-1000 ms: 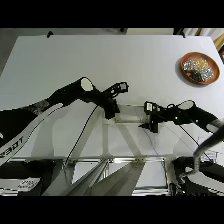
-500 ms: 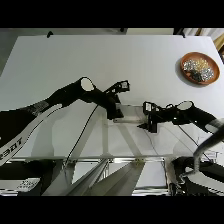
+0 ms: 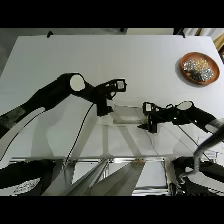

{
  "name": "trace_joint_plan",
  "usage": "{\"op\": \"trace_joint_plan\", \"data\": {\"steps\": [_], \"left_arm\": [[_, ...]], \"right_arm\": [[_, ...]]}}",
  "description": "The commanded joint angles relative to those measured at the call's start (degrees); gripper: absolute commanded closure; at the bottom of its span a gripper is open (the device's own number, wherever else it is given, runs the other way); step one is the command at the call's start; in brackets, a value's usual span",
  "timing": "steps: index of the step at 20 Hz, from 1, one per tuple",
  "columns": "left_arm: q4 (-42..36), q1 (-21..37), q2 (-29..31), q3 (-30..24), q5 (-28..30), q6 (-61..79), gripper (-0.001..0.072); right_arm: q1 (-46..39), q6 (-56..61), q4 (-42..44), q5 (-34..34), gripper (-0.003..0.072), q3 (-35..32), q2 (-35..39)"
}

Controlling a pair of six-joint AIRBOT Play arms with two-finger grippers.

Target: Fold the box and place the chain.

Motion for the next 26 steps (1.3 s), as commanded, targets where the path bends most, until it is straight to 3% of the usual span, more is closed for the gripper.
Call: {"op": "trace_joint_plan", "data": {"steps": [1, 5, 7, 9, 15, 21, 23, 26], "left_arm": [[7.37, 0.02, 6.29, 0.02, -3.48, -4.90, 0.0190], [1.60, -0.07, 10.58, 0.02, -8.76, -4.85, 0.0574], [-3.54, -0.09, 9.86, 0.00, -11.37, -4.59, 0.0705], [-8.13, -0.42, 8.39, -0.24, -12.76, -4.61, 0.0705], [-12.35, -7.10, 1.14, -0.85, -9.05, -1.64, 0.0703], [-18.40, -7.72, -2.29, -0.85, 21.97, -8.09, 0.0702], [-19.82, -7.48, -2.29, -0.85, 26.16, -8.11, 0.0701], [-19.23, -7.41, -4.00, -0.87, 25.79, -9.18, 0.0703]], "right_arm": [[-0.04, 0.02, 0.00, 0.02, 0.0314, 0.04, 0.04], [-0.04, 0.02, 0.00, 0.02, 0.0314, 0.04, 0.04], [-0.04, 0.02, 0.00, 0.02, 0.0314, 0.04, 0.02], [-0.04, 0.02, 0.00, 0.02, 0.0314, 0.04, 0.02], [-0.04, 0.02, 0.00, 0.02, 0.0314, 0.04, 0.02], [-0.04, 0.02, 0.00, 0.02, 0.0314, 0.04, 0.04], [-0.04, 0.02, 0.00, 0.02, 0.0314, 0.04, 0.02], [-0.04, 0.02, 0.00, 0.02, 0.0314, 0.04, 0.02]]}}
